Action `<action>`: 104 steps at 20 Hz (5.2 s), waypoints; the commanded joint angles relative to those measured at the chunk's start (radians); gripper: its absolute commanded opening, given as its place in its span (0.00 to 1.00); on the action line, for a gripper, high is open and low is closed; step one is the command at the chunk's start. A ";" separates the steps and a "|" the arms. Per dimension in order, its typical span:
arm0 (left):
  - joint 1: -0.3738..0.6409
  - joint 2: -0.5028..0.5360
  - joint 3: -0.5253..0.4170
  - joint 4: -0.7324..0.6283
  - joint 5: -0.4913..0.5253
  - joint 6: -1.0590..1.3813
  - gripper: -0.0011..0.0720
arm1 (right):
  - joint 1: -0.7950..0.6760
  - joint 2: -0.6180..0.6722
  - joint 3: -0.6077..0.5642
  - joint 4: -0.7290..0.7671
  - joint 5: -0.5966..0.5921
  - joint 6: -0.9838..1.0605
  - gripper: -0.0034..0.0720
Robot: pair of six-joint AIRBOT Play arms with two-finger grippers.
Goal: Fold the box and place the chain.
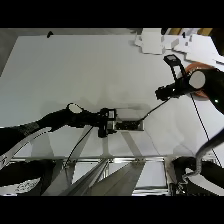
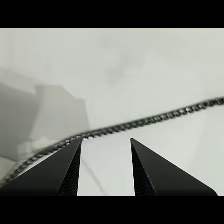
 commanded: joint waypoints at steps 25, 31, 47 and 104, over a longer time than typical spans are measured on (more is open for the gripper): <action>0.000 0.000 0.000 0.000 0.000 0.000 0.03 | -0.054 -0.250 -0.045 -0.087 -0.062 0.016 0.07; 0.000 0.000 0.000 0.000 0.000 0.000 0.03 | -0.051 -0.011 -0.045 -0.082 0.029 0.016 0.07; 0.000 0.000 0.000 0.000 0.000 0.000 0.03 | 0.262 0.587 -0.045 0.376 0.164 -0.063 0.07; 0.000 0.000 0.000 0.000 0.000 0.000 0.03 | 0.527 0.060 -0.170 0.331 -0.053 -0.874 0.41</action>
